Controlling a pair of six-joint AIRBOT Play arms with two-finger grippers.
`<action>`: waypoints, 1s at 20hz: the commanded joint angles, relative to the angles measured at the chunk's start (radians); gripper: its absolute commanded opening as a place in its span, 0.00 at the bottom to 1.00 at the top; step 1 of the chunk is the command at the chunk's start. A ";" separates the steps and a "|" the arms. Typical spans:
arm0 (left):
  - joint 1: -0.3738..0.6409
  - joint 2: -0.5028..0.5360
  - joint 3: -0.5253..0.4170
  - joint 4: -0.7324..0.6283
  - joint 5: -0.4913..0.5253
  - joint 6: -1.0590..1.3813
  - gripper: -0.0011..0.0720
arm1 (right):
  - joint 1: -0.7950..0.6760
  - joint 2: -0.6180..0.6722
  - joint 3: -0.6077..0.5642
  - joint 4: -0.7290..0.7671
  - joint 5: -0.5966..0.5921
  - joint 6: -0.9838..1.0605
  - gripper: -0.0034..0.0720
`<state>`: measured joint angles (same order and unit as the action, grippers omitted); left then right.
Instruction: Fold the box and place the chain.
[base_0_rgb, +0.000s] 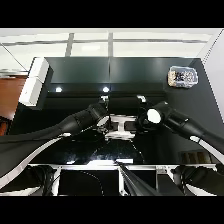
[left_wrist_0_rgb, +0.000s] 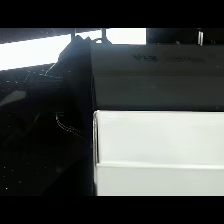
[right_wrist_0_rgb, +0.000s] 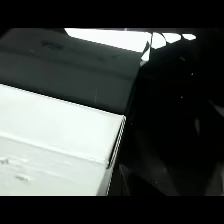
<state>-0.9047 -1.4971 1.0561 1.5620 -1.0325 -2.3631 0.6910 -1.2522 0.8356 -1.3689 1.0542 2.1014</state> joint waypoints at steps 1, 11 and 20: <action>0.000 0.000 0.000 0.000 0.000 -0.001 0.05 | 0.057 -0.047 0.037 -0.094 0.025 0.144 0.37; 0.000 0.000 0.000 0.001 0.002 -0.001 0.05 | 0.078 -0.077 0.043 -0.111 0.025 0.288 0.21; 0.000 0.000 0.000 0.001 0.002 -0.001 0.05 | 0.078 -0.093 0.058 -0.108 0.021 0.303 0.10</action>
<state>-0.9047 -1.4971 1.0561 1.5623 -1.0313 -2.3638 0.7685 -1.3437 0.8860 -1.4796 1.0824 2.3981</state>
